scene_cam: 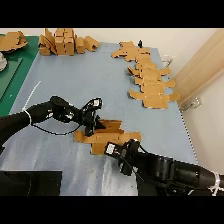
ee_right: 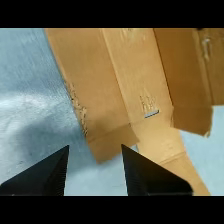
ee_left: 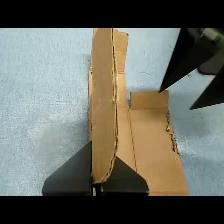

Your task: Fold the box.

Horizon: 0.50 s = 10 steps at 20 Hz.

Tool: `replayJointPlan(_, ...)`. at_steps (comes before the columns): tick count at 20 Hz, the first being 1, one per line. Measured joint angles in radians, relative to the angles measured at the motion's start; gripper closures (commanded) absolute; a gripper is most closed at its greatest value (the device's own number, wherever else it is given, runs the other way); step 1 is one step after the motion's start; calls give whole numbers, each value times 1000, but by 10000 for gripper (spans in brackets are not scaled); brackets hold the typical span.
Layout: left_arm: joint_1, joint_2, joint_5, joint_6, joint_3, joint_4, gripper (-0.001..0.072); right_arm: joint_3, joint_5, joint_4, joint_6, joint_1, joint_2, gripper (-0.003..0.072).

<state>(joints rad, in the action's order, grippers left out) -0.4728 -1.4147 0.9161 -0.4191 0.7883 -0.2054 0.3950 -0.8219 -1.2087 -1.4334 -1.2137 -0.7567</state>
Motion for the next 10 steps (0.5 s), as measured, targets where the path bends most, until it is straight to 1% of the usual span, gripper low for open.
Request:
replayJointPlan(3,0,0,0,0,0,0,696,-5,58,78,0,-17,-81,201)
replayJointPlan(5,0,0,0,0,0,0,696,-7,99,102,0,-21,-121,201)
replayJointPlan(10,-1,0,0,0,0,0,696,-2,157,188,26,-27,-170,201)
